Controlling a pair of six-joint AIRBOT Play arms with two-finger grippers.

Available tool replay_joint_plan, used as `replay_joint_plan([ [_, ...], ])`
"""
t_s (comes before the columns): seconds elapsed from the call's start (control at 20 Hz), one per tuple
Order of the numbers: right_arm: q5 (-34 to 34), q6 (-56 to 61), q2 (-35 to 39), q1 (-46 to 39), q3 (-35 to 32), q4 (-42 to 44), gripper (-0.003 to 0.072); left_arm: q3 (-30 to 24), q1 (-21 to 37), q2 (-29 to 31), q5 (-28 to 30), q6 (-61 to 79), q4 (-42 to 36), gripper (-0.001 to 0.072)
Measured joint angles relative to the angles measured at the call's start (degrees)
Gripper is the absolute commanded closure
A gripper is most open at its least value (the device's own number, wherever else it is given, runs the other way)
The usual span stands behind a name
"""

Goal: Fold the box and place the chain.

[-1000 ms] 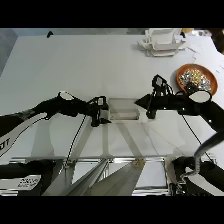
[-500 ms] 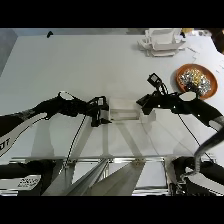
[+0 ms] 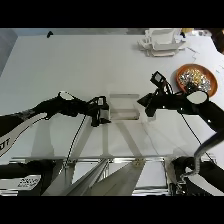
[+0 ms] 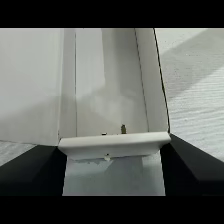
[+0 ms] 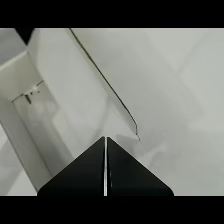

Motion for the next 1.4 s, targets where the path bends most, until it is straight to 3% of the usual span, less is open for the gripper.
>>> replay_joint_plan([
  [0.25, 2.64, -0.15, 4.07, 0.00, -0.07, -18.88, 0.0662, 0.00, 0.00, 0.00, -0.13, 0.00, 0.11, 0.0568],
  [0.3, 2.95, -0.15, 4.11, -0.02, -0.20, -23.02, 0.0625, 0.00, 0.00, 0.00, -0.15, 0.00, 0.13, 0.0568],
  [0.35, 3.23, -0.55, 3.96, -0.02, -0.33, -26.21, 0.0502, 0.00, 0.00, 0.00, -0.17, 0.00, 0.13, 0.0568],
  [0.4, 3.37, -1.68, 3.48, -0.02, -0.48, -28.24, 0.0448, 0.00, 0.00, 0.00, -0.17, -0.02, 0.13, 0.0568],
  [0.45, 3.69, -3.69, 2.75, -0.02, -0.63, -29.07, 0.0446, 0.00, 0.00, 0.00, -0.20, -0.02, 0.13, 0.0568],
  [0.65, 4.31, -14.64, -1.07, -0.02, -0.87, -23.78, 0.0385, 0.00, 0.00, 0.00, -0.20, -0.02, 0.13, 0.0568],
  [0.9, 4.61, -25.22, -4.61, -0.02, -0.94, -16.79, 0.0395, 0.00, 0.00, 0.00, -0.20, -0.02, 0.13, 0.0568],
  [0.95, 4.92, -26.53, -5.38, -0.02, -0.94, -16.06, 0.0404, 0.00, 0.00, 0.00, -0.20, -0.02, 0.13, 0.0568],
  [1.05, 5.95, -28.22, -6.97, -0.02, -0.94, -14.69, 0.0520, 0.00, 0.00, 0.00, -0.20, -0.02, 0.13, 0.0568],
  [1.4, 7.19, -31.17, -9.40, 0.00, -0.92, -10.32, 0.0527, 0.00, 0.00, 0.00, -0.20, -0.02, 0.13, 0.0568],
])
